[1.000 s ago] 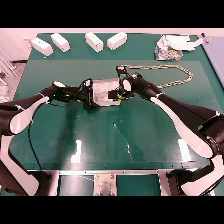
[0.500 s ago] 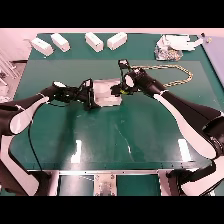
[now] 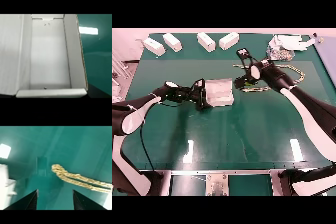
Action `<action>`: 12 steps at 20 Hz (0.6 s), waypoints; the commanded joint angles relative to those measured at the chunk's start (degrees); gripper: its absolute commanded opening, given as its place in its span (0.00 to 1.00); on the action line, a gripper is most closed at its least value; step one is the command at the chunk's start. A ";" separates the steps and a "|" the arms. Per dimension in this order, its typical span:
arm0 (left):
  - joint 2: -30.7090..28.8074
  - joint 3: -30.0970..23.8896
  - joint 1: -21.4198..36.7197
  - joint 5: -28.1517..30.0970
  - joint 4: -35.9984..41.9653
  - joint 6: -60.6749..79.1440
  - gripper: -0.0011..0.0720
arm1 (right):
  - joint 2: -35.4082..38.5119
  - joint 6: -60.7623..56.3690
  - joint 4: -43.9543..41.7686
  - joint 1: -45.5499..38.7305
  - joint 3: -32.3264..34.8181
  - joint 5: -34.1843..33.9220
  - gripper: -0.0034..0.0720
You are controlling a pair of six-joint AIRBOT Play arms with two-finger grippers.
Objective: Fold the box and place the chain.
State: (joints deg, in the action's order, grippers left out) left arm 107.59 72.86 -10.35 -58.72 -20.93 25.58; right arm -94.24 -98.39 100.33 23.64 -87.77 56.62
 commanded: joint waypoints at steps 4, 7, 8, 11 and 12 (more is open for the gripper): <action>-0.02 0.04 0.04 0.02 -0.02 0.00 0.88 | 0.55 9.16 -0.42 -11.69 0.28 0.31 0.74; -0.02 0.04 0.04 0.02 0.00 0.00 0.88 | -0.35 30.95 -2.49 -15.82 0.57 -1.60 0.74; -0.02 0.04 0.04 0.02 0.00 0.00 0.88 | -1.09 44.02 -7.21 -17.14 0.57 -1.60 0.74; -0.02 0.04 0.04 0.04 0.00 0.00 0.87 | -2.84 67.34 -24.79 -21.20 0.57 -1.70 0.74; -0.02 0.04 0.04 0.02 0.00 0.00 0.88 | -3.43 71.91 -28.41 -22.53 0.57 -1.68 0.74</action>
